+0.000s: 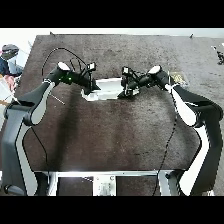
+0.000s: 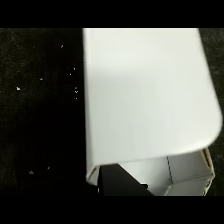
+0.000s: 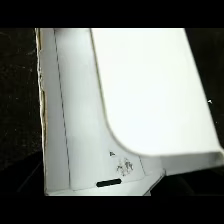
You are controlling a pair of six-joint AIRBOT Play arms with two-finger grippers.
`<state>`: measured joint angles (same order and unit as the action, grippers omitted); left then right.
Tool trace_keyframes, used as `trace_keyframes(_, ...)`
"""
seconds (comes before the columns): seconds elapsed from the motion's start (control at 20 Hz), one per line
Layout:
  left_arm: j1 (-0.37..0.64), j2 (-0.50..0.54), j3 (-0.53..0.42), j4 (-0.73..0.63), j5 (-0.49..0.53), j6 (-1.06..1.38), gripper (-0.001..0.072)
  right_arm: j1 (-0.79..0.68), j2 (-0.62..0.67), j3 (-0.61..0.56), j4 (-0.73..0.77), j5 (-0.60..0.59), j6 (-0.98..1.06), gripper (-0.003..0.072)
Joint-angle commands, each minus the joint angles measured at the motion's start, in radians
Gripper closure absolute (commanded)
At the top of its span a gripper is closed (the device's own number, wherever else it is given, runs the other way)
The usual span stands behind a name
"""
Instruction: Fold the box and place the chain.
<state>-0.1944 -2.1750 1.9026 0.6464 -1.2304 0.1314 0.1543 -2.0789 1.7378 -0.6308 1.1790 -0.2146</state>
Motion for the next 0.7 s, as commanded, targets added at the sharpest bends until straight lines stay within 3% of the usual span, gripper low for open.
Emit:
trace_keyframes(0.0,0.0,0.0,0.0,0.001,0.001,0.0,0.0698,0.002,-0.013,0.008,-0.001,0.016,-0.002,-0.0019)
trace_keyframes(0.65,0.0,0.0,0.0,0.001,0.001,0.0,0.0698,0.0,-0.06,0.023,0.025,0.049,0.005,0.004)
